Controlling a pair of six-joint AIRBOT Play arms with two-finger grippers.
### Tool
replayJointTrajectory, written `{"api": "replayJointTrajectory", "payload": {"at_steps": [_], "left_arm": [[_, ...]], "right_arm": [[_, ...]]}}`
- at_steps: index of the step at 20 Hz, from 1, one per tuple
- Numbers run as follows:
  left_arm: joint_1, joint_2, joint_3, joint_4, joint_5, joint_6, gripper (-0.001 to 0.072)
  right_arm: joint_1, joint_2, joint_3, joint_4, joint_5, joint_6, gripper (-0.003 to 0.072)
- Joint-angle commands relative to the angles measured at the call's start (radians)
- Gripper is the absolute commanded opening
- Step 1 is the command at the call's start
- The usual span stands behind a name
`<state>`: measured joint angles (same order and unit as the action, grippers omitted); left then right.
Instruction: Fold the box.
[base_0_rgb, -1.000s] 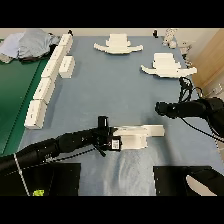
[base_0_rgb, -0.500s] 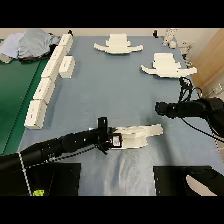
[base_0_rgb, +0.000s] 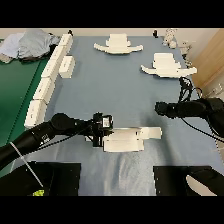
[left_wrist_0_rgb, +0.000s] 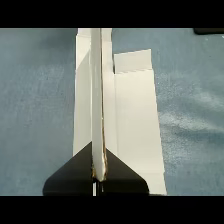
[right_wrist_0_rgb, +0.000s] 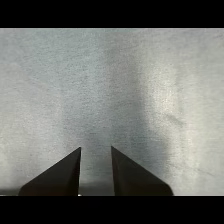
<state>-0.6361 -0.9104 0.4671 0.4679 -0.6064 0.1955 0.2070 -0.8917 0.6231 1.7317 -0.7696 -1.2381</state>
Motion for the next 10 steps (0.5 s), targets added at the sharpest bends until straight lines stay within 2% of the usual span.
{"api": "replayJointTrajectory", "payload": {"at_steps": [1,5,10], "left_arm": [[0.034,-0.042,0.027,0.011,-0.078,-0.023,0.0014],[0.045,-0.094,0.116,0.068,-0.105,-0.04,0.0014],[0.125,-0.145,0.191,0.054,-0.23,-0.04,0.0014]], "right_arm": [[0.001,0.0,0.001,0.005,0.002,0.0,0.0302],[0.001,0.0,0.001,0.005,0.002,0.0,0.0302],[0.001,0.0,0.001,0.005,0.002,0.0,0.0302]]}}
